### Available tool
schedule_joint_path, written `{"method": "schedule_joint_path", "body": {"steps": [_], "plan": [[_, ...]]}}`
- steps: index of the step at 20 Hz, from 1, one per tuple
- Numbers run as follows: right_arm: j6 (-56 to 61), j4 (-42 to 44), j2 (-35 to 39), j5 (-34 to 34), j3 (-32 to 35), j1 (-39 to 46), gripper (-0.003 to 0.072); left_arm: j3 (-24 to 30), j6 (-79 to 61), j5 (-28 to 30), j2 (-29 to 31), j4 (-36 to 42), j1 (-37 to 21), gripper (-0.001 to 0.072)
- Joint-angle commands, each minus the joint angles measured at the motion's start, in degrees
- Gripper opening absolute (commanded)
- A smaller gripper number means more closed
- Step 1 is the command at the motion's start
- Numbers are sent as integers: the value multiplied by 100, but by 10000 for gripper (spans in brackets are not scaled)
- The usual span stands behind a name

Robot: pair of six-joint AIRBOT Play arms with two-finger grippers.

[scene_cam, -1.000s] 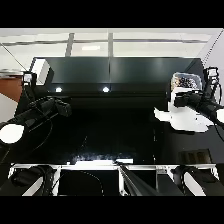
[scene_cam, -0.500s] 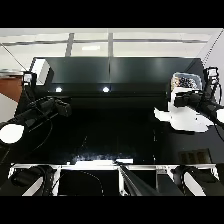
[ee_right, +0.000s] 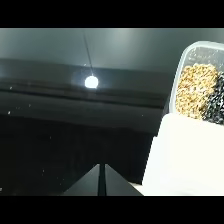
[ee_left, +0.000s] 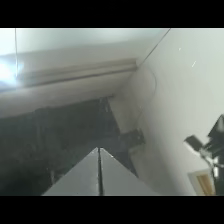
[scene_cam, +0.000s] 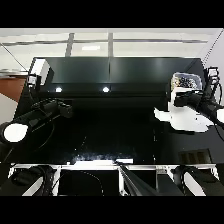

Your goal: Fold the box and place the chain.

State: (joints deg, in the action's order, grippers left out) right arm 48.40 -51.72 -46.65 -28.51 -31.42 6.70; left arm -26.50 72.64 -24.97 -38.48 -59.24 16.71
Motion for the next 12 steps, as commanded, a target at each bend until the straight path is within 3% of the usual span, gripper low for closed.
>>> {"method": "schedule_joint_path", "body": {"steps": [1,2,4,6,9,12], "plan": [[52,85,2,219,0,-2,371,31,0,35,-260,17,4,534],[44,59,-4,254,2,-2,710,28,22,72,-341,31,2,703],[79,-4,-4,289,0,48,709,20,26,50,-476,37,4,706],[879,-490,-42,391,-125,516,707,17,22,52,-518,127,13,706],[2234,-1635,-457,323,-599,2238,707,17,22,50,-516,127,15,706],[2542,-1368,-1217,-208,-1211,4494,707,17,22,48,-518,127,15,706]]}}
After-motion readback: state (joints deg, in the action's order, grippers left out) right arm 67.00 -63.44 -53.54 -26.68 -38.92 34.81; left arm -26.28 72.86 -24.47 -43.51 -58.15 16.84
